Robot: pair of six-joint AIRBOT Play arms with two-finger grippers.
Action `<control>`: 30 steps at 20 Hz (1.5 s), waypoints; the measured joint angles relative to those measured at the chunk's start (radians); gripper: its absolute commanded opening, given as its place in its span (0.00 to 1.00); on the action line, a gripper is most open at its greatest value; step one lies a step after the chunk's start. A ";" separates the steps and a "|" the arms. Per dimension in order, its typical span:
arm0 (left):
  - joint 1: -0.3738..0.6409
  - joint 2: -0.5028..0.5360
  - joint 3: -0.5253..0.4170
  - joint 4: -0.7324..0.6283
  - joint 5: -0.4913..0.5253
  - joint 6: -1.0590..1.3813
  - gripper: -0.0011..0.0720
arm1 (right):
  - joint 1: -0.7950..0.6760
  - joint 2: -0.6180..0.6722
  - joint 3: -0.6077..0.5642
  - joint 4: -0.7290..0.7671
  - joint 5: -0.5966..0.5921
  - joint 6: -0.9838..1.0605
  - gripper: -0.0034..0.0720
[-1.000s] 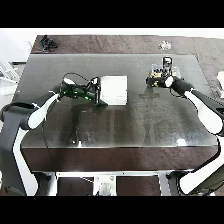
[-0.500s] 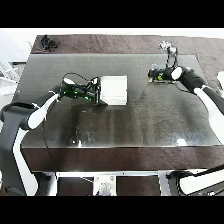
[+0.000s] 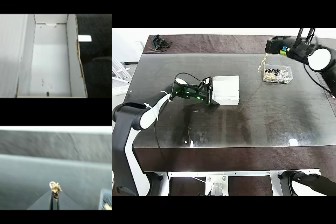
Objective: Fold the box and place the chain.
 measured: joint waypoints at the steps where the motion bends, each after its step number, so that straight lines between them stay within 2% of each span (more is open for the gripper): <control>1: 0.000 0.000 0.000 0.000 0.000 0.000 0.50 | 0.030 0.019 0.003 -0.005 0.002 -0.001 0.06; 7: 0.000 0.000 0.000 0.000 0.000 0.000 0.50 | 0.243 0.068 0.042 -0.025 0.002 -0.002 0.05; 13: 0.000 0.000 0.000 0.000 0.000 0.000 0.50 | 0.380 0.036 0.052 -0.025 -0.001 0.000 0.05; 18: 0.000 0.000 0.000 0.000 0.000 0.000 0.50 | 0.404 -0.034 0.034 -0.019 0.011 0.019 0.06; 30: 0.000 0.000 0.000 0.000 0.000 0.000 0.50 | 0.362 -0.220 -0.115 -0.019 0.009 0.053 0.06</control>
